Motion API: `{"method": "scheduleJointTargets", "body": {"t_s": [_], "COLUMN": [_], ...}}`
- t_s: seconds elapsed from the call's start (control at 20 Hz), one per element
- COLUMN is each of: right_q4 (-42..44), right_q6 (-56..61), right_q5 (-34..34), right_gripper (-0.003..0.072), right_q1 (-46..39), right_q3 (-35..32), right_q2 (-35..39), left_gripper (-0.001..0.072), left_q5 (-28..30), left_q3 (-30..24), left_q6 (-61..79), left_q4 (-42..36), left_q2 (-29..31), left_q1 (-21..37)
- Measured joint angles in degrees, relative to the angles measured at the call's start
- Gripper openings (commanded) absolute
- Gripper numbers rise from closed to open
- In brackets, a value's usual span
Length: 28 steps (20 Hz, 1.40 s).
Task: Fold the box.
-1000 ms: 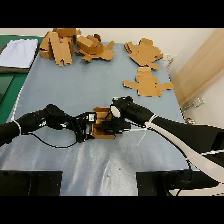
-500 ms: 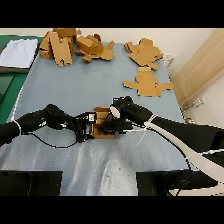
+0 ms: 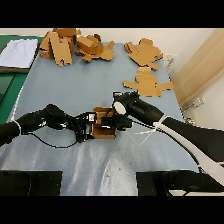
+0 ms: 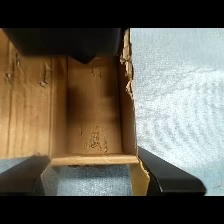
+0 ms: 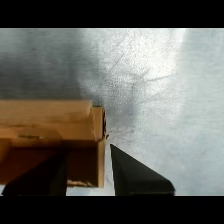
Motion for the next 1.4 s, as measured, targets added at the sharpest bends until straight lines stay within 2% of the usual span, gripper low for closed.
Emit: {"method": "scheduleJointTargets", "body": {"t_s": [0.05, 0.15, 0.25, 0.45, 0.6, 0.7, 0.8, 0.9, 1.0, 1.1, 1.2, 1.4], "right_q4": [0.2, 0.2, -0.1, -2.3, 1.7, 13.2, 30.9, 48.5, 61.3, 68.7, 73.9, 78.2], "right_q6": [0.0, 0.0, -0.1, -2.5, -8.5, -18.4, -34.0, -49.8, -61.6, -70.1, -78.4, -91.1], "right_q5": [0.5, 2.0, 2.7, 3.9, -1.0, -8.1, -13.1, -14.6, -14.6, -12.4, -7.1, 2.0], "right_gripper": [0.0398, 0.0167, 0.0012, 0.0003, 0.0003, 0.0003, 0.0003, 0.0003, 0.0003, 0.0003, 0.0003, 0.0004], "right_q1": [-0.3, -0.9, -1.7, -6.6, -15.2, -22.3, -28.4, -32.4, -34.1, -34.3, -33.2, -30.0], "right_q3": [0.1, 0.1, 0.2, -2.1, -7.1, -11.3, -14.2, -15.6, -15.7, -15.0, -14.0, -13.1], "right_q2": [1.1, 3.2, 5.5, 10.2, 11.9, 11.5, 9.1, 5.1, 0.1, -4.4, -7.8, -10.0], "left_gripper": [0.0406, 0.0406, 0.0406, 0.0406, 0.0407, 0.0407, 0.0407, 0.0407, 0.0406, 0.0406, 0.0407, 0.0407], "left_q5": [0.0, 0.0, 0.0, 0.0, 0.0, 0.0, 0.0, 0.0, 0.0, 0.0, 0.0, 0.0], "left_q3": [0.0, 0.0, 0.0, 0.0, 0.0, 0.0, 0.0, 0.0, 0.0, 0.0, 0.0, 0.0], "left_q6": [0.0, 0.0, 0.0, 0.0, 0.0, 0.0, 0.0, 0.0, 0.0, 0.0, 0.0, 0.0], "left_q4": [0.0, 0.0, 0.0, 0.0, 0.0, 0.0, 0.0, 0.0, 0.0, 0.0, 0.0, 0.0], "left_q2": [0.0, 0.0, 0.0, 0.0, 0.0, 0.0, 0.0, 0.0, 0.0, 0.0, 0.0, 0.0], "left_q1": [0.0, 0.0, 0.0, 0.0, 0.0, 0.0, 0.0, 0.0, 0.0, 0.0, 0.0, 0.0]}}
